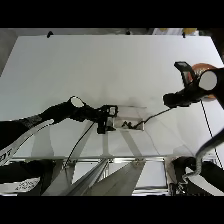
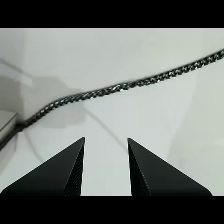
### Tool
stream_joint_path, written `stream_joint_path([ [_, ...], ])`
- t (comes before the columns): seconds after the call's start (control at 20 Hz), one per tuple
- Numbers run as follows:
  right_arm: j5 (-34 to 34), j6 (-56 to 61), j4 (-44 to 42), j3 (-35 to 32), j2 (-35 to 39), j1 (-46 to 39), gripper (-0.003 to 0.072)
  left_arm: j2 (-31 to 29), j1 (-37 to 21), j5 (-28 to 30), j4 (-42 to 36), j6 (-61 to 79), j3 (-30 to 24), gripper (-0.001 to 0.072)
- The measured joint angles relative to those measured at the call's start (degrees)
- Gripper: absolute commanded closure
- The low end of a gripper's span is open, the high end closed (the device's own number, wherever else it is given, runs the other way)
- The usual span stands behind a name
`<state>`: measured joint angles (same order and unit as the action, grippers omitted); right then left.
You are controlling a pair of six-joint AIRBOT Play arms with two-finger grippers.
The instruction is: Fold the box and place the chain.
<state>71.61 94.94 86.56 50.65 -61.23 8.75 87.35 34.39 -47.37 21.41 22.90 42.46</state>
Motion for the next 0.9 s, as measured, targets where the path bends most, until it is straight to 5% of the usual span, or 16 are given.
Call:
stream_joint_path([
  [0.25,-8.0,3.3,0.3,-6.4,-4.0,-1.5,0.0381,0.0,0.0,0.0,0.0,0.0,0.0,0.0454],
  [0.7,-15.4,7.5,0.5,-8.0,-11.4,-1.8,0.0393,0.0,0.0,0.0,0.0,0.0,0.0,0.0454],
  [0.8,-16.2,8.0,0.5,-8.0,-12.3,-1.8,0.0507,0.0,0.0,0.0,0.0,0.0,0.0,0.0455],
  [0.9,-16.5,8.2,0.5,-8.0,-12.8,-1.8,0.0513,0.0,0.0,0.0,0.0,0.0,0.0,0.0454],
])
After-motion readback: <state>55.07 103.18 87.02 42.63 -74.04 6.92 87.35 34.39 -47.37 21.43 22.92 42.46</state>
